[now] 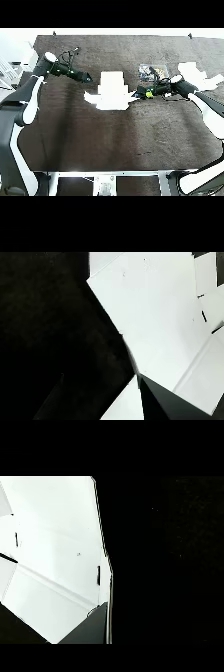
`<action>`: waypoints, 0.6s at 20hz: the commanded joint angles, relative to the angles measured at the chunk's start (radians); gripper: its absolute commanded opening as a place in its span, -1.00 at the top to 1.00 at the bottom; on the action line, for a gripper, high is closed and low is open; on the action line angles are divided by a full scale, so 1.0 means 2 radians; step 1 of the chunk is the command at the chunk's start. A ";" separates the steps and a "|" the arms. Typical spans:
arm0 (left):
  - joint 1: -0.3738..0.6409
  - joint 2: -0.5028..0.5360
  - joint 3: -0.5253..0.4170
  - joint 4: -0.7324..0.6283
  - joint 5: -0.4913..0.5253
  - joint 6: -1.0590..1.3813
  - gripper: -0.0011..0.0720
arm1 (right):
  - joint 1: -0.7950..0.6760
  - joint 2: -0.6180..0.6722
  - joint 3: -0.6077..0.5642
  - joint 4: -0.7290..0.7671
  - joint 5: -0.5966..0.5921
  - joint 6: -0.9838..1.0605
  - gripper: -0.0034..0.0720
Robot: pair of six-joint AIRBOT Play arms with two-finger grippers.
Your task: Fold the box and place the chain.
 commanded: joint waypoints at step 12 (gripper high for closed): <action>-0.039 -0.030 0.012 0.010 0.024 -0.008 -0.52 | 0.000 0.000 0.001 0.000 0.000 0.001 0.88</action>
